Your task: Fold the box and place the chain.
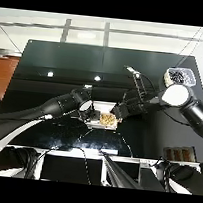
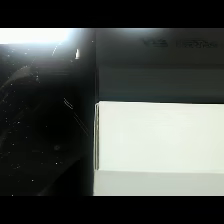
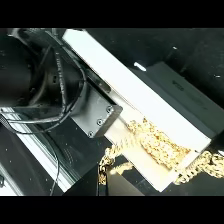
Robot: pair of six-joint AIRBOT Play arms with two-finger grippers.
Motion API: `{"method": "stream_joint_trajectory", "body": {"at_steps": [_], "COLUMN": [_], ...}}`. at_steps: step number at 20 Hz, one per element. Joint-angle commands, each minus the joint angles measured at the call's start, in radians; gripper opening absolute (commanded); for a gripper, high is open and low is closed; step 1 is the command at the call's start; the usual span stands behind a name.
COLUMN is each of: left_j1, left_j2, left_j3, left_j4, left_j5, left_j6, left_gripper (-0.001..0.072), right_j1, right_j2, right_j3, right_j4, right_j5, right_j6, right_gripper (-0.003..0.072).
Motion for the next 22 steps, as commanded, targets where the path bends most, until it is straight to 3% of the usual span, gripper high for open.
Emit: {"method": "stream_joint_trajectory", "body": {"at_steps": [1,5,8,11,22], "left_j1": [0.000,0.000,0.000,0.001,0.001], "left_j2": [-0.001,-0.001,-0.001,-0.001,-0.001], "left_j3": [0.000,0.000,0.000,0.000,0.000], "left_j4": [0.000,0.000,0.000,0.002,0.011], "left_j5": [-0.003,-0.003,-0.003,-0.003,-0.003], "left_j6": [0.000,0.000,0.000,0.000,0.000], "left_gripper": [0.0032,0.0032,0.0032,0.0032,0.0032], "right_j1": [-0.072,-0.159,-0.191,-0.164,-0.088], "right_j2": [0.004,0.006,0.006,0.003,-0.032], "right_j3": [0.081,0.250,0.299,0.290,0.074], "right_j4": [0.066,0.066,0.082,0.126,0.084], "right_j5": [0.133,0.211,0.215,0.233,0.059], "right_j6": [-0.060,-0.068,-0.068,-0.101,-0.102], "right_gripper": [0.0021,0.0021,0.0021,0.0021,0.0021]}}
